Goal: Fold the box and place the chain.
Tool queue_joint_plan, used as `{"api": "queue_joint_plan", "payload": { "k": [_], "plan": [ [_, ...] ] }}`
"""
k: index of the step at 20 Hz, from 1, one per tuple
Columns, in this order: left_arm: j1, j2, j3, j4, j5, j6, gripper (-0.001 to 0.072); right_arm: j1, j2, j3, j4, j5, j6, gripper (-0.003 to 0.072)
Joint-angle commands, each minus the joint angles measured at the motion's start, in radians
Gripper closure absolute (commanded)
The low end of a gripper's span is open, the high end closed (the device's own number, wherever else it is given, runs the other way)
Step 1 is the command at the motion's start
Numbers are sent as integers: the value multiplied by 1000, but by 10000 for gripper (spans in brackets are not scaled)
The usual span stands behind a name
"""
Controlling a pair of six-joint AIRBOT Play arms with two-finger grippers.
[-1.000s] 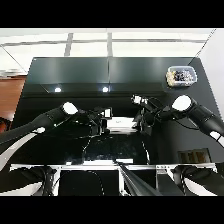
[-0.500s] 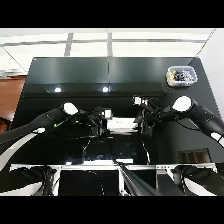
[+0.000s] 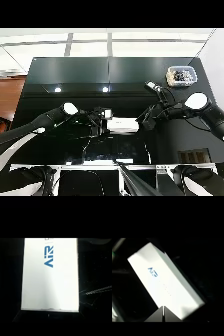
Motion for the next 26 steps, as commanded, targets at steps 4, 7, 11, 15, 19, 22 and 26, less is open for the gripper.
{"api": "queue_joint_plan", "payload": {
  "k": [4,7,11,15,19,22,26],
  "plan": [
    [0,1,0,0,2,0,339,0,-53,-102,366,-96,127,673],
    [0,1,0,0,2,0,339,48,-110,-102,359,-109,127,673],
    [0,1,0,0,1,0,338,78,-180,-102,324,-179,127,673],
    [0,1,0,0,2,0,339,79,-189,-102,249,-198,148,672],
    [0,1,0,0,2,0,338,79,-206,-102,220,-209,161,672],
    [0,1,0,0,2,0,338,79,-206,-102,221,-220,160,672],
    [0,1,0,0,2,0,339,73,-196,-77,231,-152,133,672]
  ]
}}
